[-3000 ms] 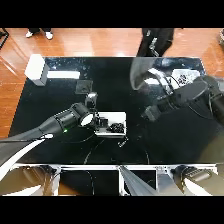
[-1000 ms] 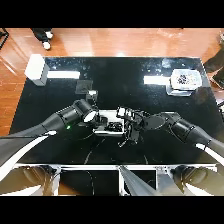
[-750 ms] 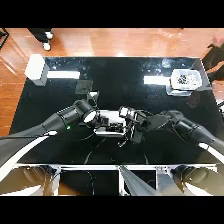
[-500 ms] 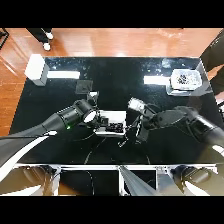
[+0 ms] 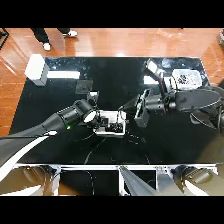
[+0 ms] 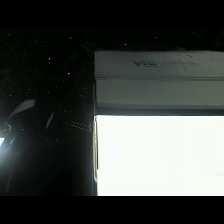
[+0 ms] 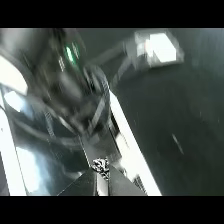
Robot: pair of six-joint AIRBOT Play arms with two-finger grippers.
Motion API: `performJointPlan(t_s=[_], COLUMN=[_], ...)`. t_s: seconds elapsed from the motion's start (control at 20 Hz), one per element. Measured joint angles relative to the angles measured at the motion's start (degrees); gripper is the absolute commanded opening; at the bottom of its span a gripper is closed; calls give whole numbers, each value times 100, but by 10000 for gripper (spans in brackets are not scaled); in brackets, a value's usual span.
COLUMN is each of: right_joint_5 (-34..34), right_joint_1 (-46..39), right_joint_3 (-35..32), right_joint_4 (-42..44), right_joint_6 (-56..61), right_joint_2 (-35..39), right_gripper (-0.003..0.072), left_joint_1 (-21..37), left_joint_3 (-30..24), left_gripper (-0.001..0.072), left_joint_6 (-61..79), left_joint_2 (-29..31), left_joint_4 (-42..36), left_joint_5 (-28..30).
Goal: Fold the box and place the chain.
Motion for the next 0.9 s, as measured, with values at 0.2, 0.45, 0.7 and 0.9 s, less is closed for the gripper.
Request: performJointPlan(t_s=[0.2,0.45,0.7,0.9], right_joint_5=[70,302,437,122], right_joint_1=[-4,120,293,87], right_joint_3=[164,219,190,-103], right_joint_4=[428,654,584,328], right_joint_6=[157,278,417,643], right_joint_2=[0,-48,-236,-308], right_gripper=[26,26,27,28], left_joint_1=[0,0,0,0], left_joint_3=[0,0,0,0], left_gripper=[21,21,21,21], left_joint_6=[0,-2,-2,-2], left_joint_2=[0,0,0,0], left_joint_4=[0,0,0,0], left_joint_5=[26,105,118,136])
